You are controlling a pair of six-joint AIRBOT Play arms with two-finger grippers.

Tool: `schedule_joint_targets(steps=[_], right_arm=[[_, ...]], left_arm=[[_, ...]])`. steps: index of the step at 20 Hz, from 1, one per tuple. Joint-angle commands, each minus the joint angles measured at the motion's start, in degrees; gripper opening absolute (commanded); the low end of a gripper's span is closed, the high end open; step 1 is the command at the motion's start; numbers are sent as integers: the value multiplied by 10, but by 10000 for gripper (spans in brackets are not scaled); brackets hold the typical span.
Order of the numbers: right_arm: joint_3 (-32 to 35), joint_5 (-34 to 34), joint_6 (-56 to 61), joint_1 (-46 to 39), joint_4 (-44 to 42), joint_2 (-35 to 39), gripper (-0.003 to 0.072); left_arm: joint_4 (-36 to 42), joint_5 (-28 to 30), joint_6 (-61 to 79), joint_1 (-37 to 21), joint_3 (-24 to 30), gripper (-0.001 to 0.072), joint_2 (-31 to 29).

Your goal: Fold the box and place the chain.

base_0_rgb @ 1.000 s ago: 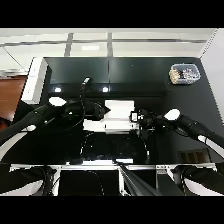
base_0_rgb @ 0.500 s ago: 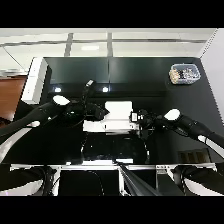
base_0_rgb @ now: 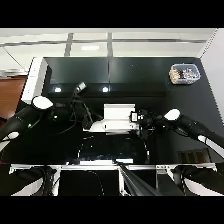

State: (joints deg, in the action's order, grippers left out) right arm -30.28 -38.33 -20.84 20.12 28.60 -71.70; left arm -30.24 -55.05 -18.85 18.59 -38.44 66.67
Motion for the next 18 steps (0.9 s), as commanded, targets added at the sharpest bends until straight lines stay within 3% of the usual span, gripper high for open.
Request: schedule_joint_targets(steps=[1,3,4,8,13,16,18], right_arm=[[0,0,0,0,0,0,57],[0,0,0,0,0,0,58],[0,0,0,0,0,0,58],[0,0,0,0,0,0,58],[0,0,0,0,0,0,58],[0,0,0,0,0,0,58],[0,0,0,0,0,0,58]], left_arm=[[-150,-5,69,-2,8,163,-8],[-173,23,142,-2,11,617,-6],[-167,35,196,-1,11,714,-4],[-119,104,308,37,11,712,31],[-69,118,306,80,10,685,56],[-24,127,307,85,10,452,56],[-19,116,306,85,10,240,56]])
